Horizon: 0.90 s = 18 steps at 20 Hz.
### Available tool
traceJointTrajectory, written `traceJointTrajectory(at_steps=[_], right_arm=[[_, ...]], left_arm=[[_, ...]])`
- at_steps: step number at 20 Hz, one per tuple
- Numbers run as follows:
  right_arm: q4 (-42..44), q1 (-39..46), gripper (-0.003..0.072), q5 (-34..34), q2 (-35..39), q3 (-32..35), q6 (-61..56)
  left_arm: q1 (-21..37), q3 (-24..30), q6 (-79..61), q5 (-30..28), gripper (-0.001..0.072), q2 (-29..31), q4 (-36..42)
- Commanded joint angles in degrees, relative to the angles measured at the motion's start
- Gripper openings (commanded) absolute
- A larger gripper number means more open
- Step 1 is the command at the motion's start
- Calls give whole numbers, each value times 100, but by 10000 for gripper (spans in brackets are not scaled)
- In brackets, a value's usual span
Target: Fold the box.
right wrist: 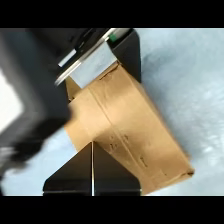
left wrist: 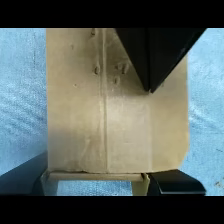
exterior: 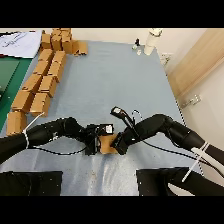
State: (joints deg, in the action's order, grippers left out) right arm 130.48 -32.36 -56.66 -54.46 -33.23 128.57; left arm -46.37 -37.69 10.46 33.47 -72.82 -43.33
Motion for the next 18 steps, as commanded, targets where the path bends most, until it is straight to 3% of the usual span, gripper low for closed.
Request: traceJointTrajectory(at_steps=[1, 6, 7, 8, 14, 18], right_arm=[[-997, -494, 1, 638, 332, -15, -409], [-1373, -529, 10, 586, 1005, -37, -402], [-1403, -529, 167, 560, 1064, -37, -254], [-1480, -529, 426, 557, 1086, -37, 83], [-1941, -809, 444, 455, 1106, 31, 1036], [-2796, -1405, 444, 946, 1128, 428, 1016]], left_arm=[[-7, 2, 2, 0, 511, -4, 4], [-7, 2, 2, -2, 510, -4, 4], [-7, 2, 4, -2, 510, -4, 4], [-7, 2, 2, -2, 510, -4, 4], [-7, 2, 2, 2, 510, -4, 4], [-7, 2, 2, 0, 510, -4, 4]])
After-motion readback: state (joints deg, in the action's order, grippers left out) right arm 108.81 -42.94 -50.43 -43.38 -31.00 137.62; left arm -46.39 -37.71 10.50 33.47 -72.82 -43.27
